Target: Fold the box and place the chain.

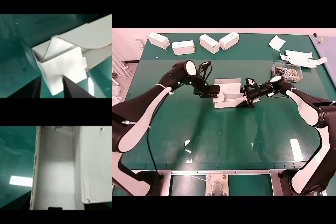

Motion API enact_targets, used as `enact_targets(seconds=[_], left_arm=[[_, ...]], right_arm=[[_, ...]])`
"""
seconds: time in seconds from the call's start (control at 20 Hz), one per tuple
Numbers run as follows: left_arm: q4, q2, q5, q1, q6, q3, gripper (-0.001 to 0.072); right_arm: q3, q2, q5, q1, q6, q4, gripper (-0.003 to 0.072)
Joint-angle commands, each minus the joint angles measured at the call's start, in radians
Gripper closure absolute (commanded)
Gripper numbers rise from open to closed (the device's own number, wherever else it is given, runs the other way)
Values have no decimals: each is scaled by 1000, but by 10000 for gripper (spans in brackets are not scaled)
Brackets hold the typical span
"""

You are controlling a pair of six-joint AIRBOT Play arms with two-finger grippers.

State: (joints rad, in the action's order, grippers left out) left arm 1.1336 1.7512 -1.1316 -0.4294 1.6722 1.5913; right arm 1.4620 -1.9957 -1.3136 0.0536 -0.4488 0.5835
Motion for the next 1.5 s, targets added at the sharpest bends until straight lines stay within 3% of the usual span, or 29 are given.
enact_targets(seconds=[0.0,1.15,1.45], left_arm=[[37,0,-9,-3,41,4,391],[58,1,72,-66,0,30,393],[112,1,11,-63,145,30,392]], right_arm=[[0,0,0,0,0,1,176],[0,0,0,0,0,1,176],[0,0,0,0,0,1,176]])
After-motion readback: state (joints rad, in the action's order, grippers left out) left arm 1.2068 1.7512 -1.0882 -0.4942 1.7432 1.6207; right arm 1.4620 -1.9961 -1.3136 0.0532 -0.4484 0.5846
